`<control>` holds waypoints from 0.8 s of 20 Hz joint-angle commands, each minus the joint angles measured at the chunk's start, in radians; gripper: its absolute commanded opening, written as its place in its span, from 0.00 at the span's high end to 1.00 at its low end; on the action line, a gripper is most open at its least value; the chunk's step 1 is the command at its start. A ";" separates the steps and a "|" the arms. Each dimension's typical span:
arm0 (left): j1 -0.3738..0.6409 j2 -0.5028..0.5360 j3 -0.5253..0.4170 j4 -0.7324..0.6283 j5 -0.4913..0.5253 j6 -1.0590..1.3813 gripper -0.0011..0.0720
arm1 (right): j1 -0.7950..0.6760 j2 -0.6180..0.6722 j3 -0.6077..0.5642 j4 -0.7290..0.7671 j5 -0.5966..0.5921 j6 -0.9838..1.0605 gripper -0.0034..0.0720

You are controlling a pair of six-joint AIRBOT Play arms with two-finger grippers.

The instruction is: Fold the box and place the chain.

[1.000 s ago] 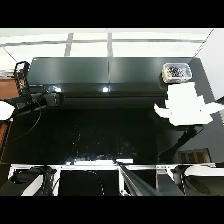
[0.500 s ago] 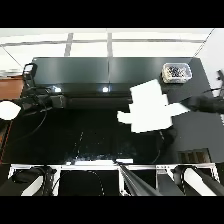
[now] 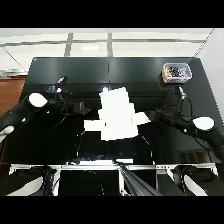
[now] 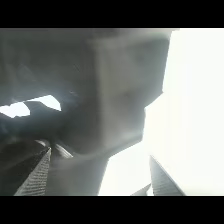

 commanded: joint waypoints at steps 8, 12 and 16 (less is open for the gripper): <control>0.025 -0.481 0.263 -0.462 -0.442 0.437 0.05 | 0.080 0.005 -0.017 0.014 -0.052 0.021 0.94; -0.024 -0.591 0.406 -0.414 -0.623 0.556 0.07 | 0.080 0.005 -0.017 0.014 -0.040 0.021 0.94; -0.040 -0.651 0.500 -0.318 -0.780 0.651 0.37 | 0.079 0.005 -0.017 0.014 -0.018 0.021 0.94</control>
